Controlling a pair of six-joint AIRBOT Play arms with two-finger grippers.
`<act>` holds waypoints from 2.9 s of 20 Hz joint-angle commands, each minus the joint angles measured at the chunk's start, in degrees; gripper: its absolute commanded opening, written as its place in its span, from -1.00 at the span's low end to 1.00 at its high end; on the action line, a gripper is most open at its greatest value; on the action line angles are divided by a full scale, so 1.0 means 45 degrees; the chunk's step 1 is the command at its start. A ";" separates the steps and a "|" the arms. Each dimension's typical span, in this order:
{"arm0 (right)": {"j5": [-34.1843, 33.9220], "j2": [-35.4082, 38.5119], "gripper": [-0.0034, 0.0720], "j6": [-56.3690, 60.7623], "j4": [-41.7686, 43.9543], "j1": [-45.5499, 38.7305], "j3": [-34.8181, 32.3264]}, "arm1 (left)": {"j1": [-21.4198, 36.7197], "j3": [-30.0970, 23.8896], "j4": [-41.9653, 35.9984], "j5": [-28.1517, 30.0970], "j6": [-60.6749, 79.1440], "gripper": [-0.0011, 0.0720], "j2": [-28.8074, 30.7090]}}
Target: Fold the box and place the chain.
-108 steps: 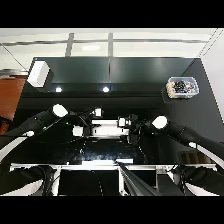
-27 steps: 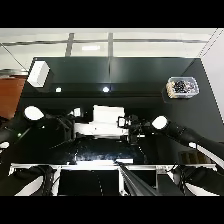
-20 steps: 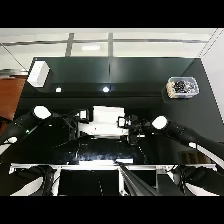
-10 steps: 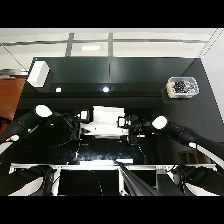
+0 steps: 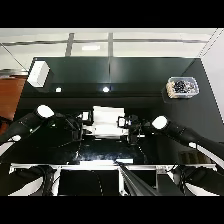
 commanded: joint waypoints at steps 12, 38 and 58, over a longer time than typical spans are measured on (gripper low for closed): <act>0.0005 0.0005 0.50 0.0005 0.0000 -0.0005 -0.0005 | -0.0146 0.0015 -0.1141 0.0034 -0.0437 -0.07 -0.0520; 0.0005 0.0005 0.50 0.0005 0.0000 -0.0005 -0.0005 | -0.0753 0.0010 -0.1360 0.0928 -0.0437 0.10 -0.0831; 0.0000 0.0005 0.50 0.0005 0.0000 -0.0005 -0.0005 | 0.7368 0.0554 0.1107 -0.3453 -1.6631 -0.88 0.0563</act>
